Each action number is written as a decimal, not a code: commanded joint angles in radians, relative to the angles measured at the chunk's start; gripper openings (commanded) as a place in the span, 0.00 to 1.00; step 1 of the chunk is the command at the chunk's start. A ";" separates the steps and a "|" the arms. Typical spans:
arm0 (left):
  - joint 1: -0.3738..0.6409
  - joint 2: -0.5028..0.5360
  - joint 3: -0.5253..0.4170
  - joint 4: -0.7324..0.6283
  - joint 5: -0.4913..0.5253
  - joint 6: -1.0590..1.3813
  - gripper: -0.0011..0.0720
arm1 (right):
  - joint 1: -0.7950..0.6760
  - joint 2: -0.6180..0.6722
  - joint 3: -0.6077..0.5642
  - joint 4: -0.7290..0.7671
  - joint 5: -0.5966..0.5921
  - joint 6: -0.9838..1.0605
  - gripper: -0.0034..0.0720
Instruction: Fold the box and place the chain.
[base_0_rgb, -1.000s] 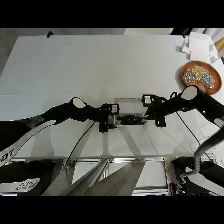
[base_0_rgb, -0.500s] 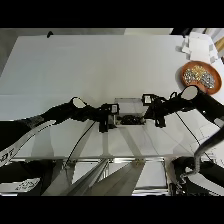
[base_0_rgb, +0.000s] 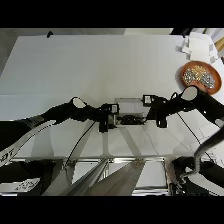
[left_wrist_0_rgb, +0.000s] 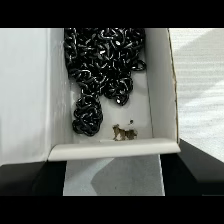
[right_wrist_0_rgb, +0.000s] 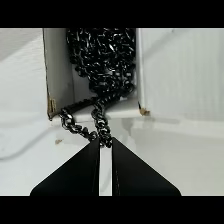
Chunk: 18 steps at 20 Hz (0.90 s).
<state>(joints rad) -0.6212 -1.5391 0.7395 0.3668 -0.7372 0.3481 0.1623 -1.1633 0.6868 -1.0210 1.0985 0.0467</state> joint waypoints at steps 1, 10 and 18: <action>0.000 0.001 0.000 0.000 0.000 0.000 0.39 | 0.000 0.048 0.001 0.006 -0.023 0.126 0.07; 0.000 0.001 0.000 0.000 0.000 0.000 0.39 | 0.097 0.106 0.000 0.405 -0.064 0.216 0.07; 0.000 0.001 0.000 0.000 0.000 0.000 0.39 | 0.231 0.074 0.000 0.340 -0.244 0.323 0.20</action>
<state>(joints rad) -0.6212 -1.5391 0.7395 0.3668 -0.7376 0.3481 0.3721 -1.0840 0.6865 -0.6647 0.8944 0.3305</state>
